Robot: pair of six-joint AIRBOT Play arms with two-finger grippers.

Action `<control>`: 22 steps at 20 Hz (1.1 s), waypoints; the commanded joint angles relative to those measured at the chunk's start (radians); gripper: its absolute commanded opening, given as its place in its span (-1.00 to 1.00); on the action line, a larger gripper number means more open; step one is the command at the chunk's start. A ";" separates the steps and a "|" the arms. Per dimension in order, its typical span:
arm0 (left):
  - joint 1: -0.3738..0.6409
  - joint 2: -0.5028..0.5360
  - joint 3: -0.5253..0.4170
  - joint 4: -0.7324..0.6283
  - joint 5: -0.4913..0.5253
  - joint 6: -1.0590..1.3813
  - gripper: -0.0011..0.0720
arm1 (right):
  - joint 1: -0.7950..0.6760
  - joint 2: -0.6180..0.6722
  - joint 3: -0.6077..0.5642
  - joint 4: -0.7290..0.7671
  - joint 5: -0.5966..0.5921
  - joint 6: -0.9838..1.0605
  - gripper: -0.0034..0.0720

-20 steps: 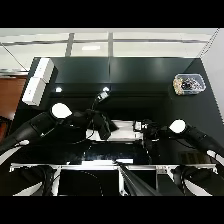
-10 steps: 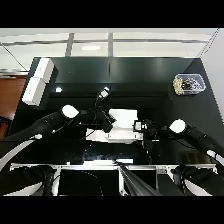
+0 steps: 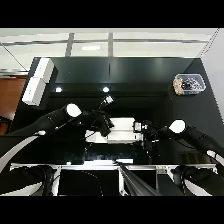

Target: Fold the box and place the chain.

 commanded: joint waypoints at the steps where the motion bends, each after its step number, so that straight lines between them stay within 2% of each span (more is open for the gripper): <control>1: 0.025 0.052 0.060 0.128 -0.086 -0.060 -0.89 | 0.001 -0.001 0.000 0.001 -0.002 0.000 -0.46; 4: 0.077 0.164 0.066 0.300 -0.210 -0.165 -0.89 | 0.001 -0.001 0.000 0.001 -0.003 0.000 -0.46; 6: 0.121 0.224 0.050 0.325 -0.313 -0.164 -0.89 | 0.001 -0.001 0.000 0.001 -0.003 0.000 -0.46; 9: 0.138 0.291 -0.049 0.231 -0.274 -0.012 -0.88 | 0.001 -0.001 0.000 0.001 -0.003 0.001 -0.46; 10: 0.133 0.293 -0.079 0.215 -0.255 0.041 -0.81 | 0.001 -0.001 0.000 0.001 -0.002 0.001 -0.46; 11: 0.122 0.290 -0.108 0.218 -0.227 0.050 -0.46 | 0.001 -0.001 0.000 0.001 -0.002 0.001 -0.46; 12: 0.113 0.284 -0.135 0.220 -0.185 0.050 0.19 | 0.001 -0.001 0.000 0.001 -0.002 0.001 -0.46; 13: 0.104 0.279 -0.156 0.222 -0.131 0.054 0.97 | 0.001 -0.001 0.000 0.001 -0.002 0.001 -0.46; 15: 0.088 0.262 -0.179 0.257 -0.064 0.164 0.97 | 0.001 -0.001 0.000 0.001 -0.002 0.001 -0.46; 17: 0.078 0.232 -0.181 0.266 -0.070 0.279 0.91 | 0.001 -0.001 0.000 0.001 -0.002 0.001 -0.46; 20: 0.042 0.181 -0.181 0.264 -0.055 0.297 0.90 | 0.001 -0.001 0.000 0.001 -0.002 0.002 -0.46; 22: 0.009 0.170 -0.181 0.216 -0.013 0.297 0.90 | 0.001 -0.001 0.000 0.001 -0.002 0.005 -0.46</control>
